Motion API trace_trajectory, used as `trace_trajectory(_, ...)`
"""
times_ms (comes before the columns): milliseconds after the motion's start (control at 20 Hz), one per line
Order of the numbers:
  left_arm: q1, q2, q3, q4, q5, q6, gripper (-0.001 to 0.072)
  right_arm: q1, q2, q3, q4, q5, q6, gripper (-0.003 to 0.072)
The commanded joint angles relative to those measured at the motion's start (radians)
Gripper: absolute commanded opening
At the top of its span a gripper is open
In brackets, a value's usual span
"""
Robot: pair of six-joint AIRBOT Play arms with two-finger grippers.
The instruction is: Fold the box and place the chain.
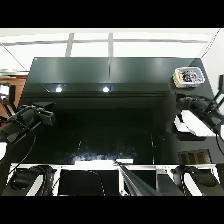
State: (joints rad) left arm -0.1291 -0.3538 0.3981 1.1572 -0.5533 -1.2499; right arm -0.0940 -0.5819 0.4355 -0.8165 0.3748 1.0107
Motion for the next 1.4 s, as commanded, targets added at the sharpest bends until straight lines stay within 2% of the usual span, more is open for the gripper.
trace_trajectory(0,0.0,-0.01,0.0,-0.025,0.118,0.0,0.0087,-0.094,-0.051,0.019,-0.037,-0.151,0.003,0.0718)
trace_trajectory(100,0.0,-0.023,0.0,-0.025,0.134,-0.016,0.0701,-0.239,-0.153,0.097,-0.097,-0.087,0.014,0.0718)
trace_trajectory(250,0.0,-0.039,0.0,-0.021,0.129,-0.017,0.0704,-0.542,-0.366,0.29,-0.19,0.053,0.165,0.0715)
trace_trajectory(350,0.0,-0.042,0.0,-0.021,0.127,-0.017,0.0704,-0.721,-0.509,0.44,-0.342,0.267,0.301,0.0712)
trace_trajectory(450,0.0,-0.042,0.0,-0.02,0.127,-0.014,0.0704,-0.828,-0.627,0.569,-0.56,0.472,0.403,0.0711)
trace_trajectory(550,0.0,-0.05,0.0,-0.016,0.126,-0.014,0.0704,-0.88,-0.716,0.656,-0.701,0.578,0.401,0.0711)
trace_trajectory(650,0.0,-0.064,0.0,-0.017,0.125,-0.014,0.0704,-0.896,-0.8,0.732,-0.679,0.645,0.255,0.071)
trace_trajectory(750,0.0,-0.081,0.0,-0.017,0.124,-0.014,0.0704,-0.895,-0.9,0.811,-0.551,0.82,0.012,0.071)
trace_trajectory(800,0.0,-0.09,0.0,-0.018,0.123,-0.014,0.0704,-0.895,-0.947,0.843,-0.525,0.905,-0.037,0.071)
trace_trajectory(900,0.0,-0.104,0.0,-0.018,0.123,-0.014,0.0704,-0.895,-0.995,0.859,-0.521,0.931,-0.045,0.0709)
trace_trajectory(950,0.0,-0.108,0.0,-0.018,0.123,-0.014,0.0704,-0.895,-1.007,0.859,-0.515,0.933,-0.071,0.0669)
trace_trajectory(1000,0.0,-0.11,0.0,-0.018,0.124,-0.014,0.0704,-0.892,-1.018,0.859,-0.52,0.943,-0.093,0.0578)
trace_trajectory(1050,0.0,-0.112,0.0,-0.017,0.124,-0.014,0.0704,-0.887,-1.026,0.859,-0.523,0.941,-0.117,0.0578)
trace_trajectory(1100,0.0,-0.112,0.0,-0.018,0.125,-0.014,0.0704,-0.878,-1.031,0.859,-0.518,0.92,-0.135,0.0485)
trace_trajectory(1150,0.0,-0.112,0.0,-0.017,0.126,-0.014,0.0704,-0.866,-1.033,0.859,-0.518,0.898,-0.138,0.0463)
trace_trajectory(1200,0.0,-0.112,0.0,-0.017,0.126,-0.014,0.0704,-0.855,-1.037,0.859,-0.52,0.888,-0.151,0.0329)
trace_trajectory(1250,0.0,-0.112,0.0,-0.018,0.126,-0.014,0.0704,-0.847,-1.037,0.859,-0.52,0.879,-0.152,0.0056)
trace_trajectory(1300,0.0,-0.112,0.0,-0.018,0.126,-0.014,0.0704,-0.839,-1.037,0.86,-0.519,0.879,-0.157,0.0004)
trace_trajectory(1350,0.0,-0.112,0.0,-0.018,0.126,-0.014,0.0704,-0.834,-1.037,0.86,-0.518,0.89,-0.16,0.0004)
